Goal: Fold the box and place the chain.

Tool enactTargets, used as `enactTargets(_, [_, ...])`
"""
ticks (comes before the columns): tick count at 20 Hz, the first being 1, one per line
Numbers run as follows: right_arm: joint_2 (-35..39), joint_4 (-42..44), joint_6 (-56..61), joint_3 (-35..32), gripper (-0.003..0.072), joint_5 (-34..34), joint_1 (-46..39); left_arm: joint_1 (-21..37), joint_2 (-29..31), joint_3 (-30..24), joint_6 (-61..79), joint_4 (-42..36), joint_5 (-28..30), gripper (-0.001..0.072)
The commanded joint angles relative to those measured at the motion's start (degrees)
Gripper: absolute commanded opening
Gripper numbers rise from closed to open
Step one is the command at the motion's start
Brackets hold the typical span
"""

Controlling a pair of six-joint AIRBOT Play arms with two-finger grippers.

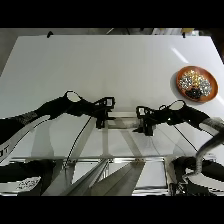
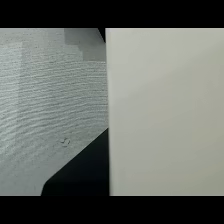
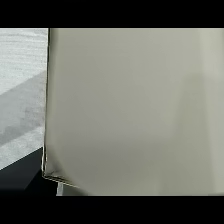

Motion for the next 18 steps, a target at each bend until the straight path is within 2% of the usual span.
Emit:
enactTargets(1, [-0.04,0.02,0.02,-0.04,0.0397,0.02,0.04,-0.02,0.0,0.0,0.02,0.0,0.0,0.0009])
enactTargets(9, [-0.02,0.02,0.02,-0.04,0.0397,0.02,0.04,-0.02,0.0,0.0,-0.02,-0.02,-0.33,0.002])
enactTargets(10, [-0.04,0.02,0.02,-0.04,0.0397,0.02,0.04,0.0,0.09,0.0,0.02,0.02,-0.85,0.0088])
enactTargets(11, [-0.04,0.02,0.02,-0.04,0.0397,0.02,0.04,0.02,0.28,0.0,0.0,0.02,-0.61,0.0244])
enactTargets(12, [-0.04,0.0,0.02,-0.04,0.0397,0.02,0.04,0.09,0.72,0.0,-0.22,0.0,-0.46,0.0366])
enactTargets(15, [-0.02,0.02,0.02,-0.04,0.0397,0.02,0.04,0.09,3.23,0.0,-3.17,0.39,-0.55,0.053])
enactTargets(18, [-0.02,0.02,0.02,-0.04,0.0397,0.02,0.04,0.09,6.43,0.0,-9.62,6.58,-0.44,0.0536])
